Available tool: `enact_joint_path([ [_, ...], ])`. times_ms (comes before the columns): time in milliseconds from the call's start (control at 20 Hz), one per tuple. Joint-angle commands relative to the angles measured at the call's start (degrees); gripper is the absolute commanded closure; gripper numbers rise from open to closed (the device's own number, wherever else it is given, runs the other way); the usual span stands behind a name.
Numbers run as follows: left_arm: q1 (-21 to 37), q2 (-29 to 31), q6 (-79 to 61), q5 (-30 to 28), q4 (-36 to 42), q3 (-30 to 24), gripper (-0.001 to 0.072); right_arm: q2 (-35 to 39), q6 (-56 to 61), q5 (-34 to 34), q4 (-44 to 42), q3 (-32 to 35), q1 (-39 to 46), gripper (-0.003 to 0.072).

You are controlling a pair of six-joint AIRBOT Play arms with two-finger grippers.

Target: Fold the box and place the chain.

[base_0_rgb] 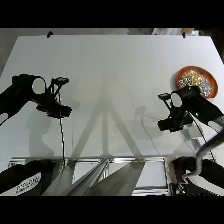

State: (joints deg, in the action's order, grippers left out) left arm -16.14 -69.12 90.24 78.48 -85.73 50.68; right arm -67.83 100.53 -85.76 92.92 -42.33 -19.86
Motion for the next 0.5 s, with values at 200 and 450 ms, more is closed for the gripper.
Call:
enact_joint_path([
  [200,0.0,0.0,0.0,0.0,0.0,0.0,0.0702,0.0,0.0,0.0,0.0,0.0,0.0,0.0665],
  [450,0.0,0.0,0.0,0.0,0.0,0.0,0.0702,0.1,-1.5,7.8,-4.3,-0.6,0.0,0.0665],
])
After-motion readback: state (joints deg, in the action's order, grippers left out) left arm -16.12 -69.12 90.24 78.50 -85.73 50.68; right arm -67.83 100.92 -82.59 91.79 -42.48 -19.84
